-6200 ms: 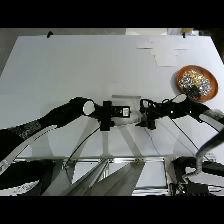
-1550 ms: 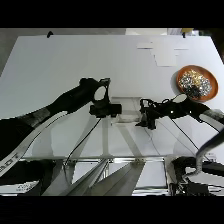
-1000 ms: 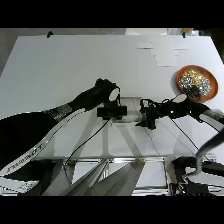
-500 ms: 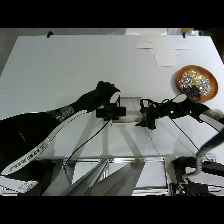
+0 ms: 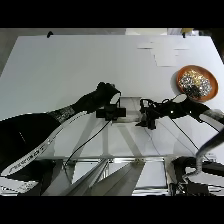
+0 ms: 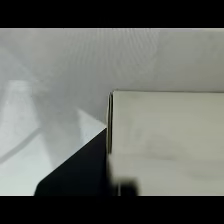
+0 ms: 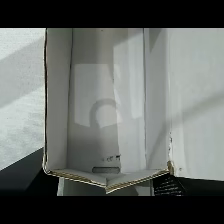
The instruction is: Fold the box and place the chain.
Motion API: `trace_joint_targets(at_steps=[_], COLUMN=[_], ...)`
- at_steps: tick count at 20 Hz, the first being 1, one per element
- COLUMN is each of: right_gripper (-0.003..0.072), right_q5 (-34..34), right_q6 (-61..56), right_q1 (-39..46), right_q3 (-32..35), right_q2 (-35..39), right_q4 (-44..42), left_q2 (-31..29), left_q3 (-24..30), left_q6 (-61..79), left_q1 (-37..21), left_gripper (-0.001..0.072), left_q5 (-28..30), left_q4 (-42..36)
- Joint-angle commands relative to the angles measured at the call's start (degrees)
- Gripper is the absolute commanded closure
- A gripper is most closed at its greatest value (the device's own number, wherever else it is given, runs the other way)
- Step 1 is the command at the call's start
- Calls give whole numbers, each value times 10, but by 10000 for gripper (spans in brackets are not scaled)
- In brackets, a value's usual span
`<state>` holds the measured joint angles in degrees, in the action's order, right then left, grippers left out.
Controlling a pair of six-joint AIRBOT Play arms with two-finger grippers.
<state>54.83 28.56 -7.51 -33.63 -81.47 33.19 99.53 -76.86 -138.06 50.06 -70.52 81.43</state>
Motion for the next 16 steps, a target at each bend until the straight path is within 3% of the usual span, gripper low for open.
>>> trace_joint_targets(at_steps=[1, 7, 10, 13, 15, 16], right_gripper=[275, 275, 275, 275, 275, 275], right_q5=[0, 0, 0, 0, 0, 0], right_q6=[0, 0, 0, 0, 0, 0], right_q1=[0, 0, 0, 0, 0, 0], right_q3=[0, 0, 0, 0, 0, 0], right_q2=[0, 0, 0, 0, 0, 0], right_q4=[0, 0, 0, 0, 0, 0], left_q2=[0, -1, -1, -1, -3, -6], left_q3=[0, -1, -1, 0, -1, -1], left_q6=[1, 18, 20, 20, 23, 32], left_q1=[0, 0, 0, 0, 0, -1], left_gripper=[601, 607, 707, 707, 675, 594], left_q5=[0, -1, -3, -5, -5, -5], left_q4=[1, 1, 1, 1, 1, 1])
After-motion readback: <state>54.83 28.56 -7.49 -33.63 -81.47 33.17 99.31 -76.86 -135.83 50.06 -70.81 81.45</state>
